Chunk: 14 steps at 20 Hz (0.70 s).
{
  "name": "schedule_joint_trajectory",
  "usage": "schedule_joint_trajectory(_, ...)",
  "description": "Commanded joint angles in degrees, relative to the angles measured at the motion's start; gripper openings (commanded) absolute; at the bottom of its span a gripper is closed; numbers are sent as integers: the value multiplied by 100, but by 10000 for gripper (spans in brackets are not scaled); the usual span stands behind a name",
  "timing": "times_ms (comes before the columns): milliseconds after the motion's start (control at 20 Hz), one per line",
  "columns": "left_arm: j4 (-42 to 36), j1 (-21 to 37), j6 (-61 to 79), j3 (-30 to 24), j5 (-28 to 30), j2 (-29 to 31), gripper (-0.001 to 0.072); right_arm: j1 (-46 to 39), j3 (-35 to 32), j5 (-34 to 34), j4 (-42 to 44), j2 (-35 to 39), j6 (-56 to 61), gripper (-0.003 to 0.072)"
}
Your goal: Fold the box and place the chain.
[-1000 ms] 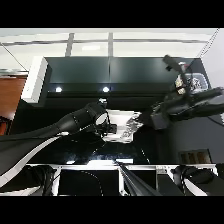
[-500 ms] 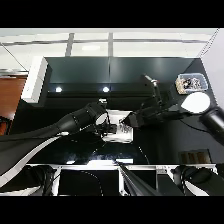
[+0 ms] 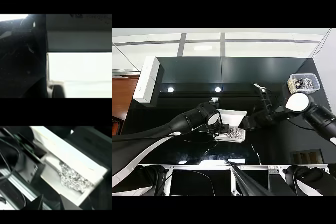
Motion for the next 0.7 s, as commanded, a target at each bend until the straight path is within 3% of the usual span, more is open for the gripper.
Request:
schedule_joint_trajectory(0,2,2,11,0,22,2,24,-560,-4,448,-258,455,15,263)
schedule_joint_trajectory(200,-79,4,15,2,35,2,25,-1279,-7,442,-422,1182,17,258)
schedule_joint_trajectory(350,-273,4,68,24,2,2,36,-1366,-9,490,-424,1294,17,258)
schedule_joint_trajectory(400,-337,4,68,68,-68,4,212,-1353,-11,485,-428,1294,17,258)
schedule_joint_trajectory(450,-341,2,70,138,-170,4,508,-1353,-11,485,-428,1294,17,258)
schedule_joint_trajectory(500,-339,2,111,256,-317,17,670,-1353,-11,485,-437,1294,17,258)
schedule_joint_trajectory(650,-291,0,927,586,-435,341,674,-1355,-11,505,-525,1294,20,258)
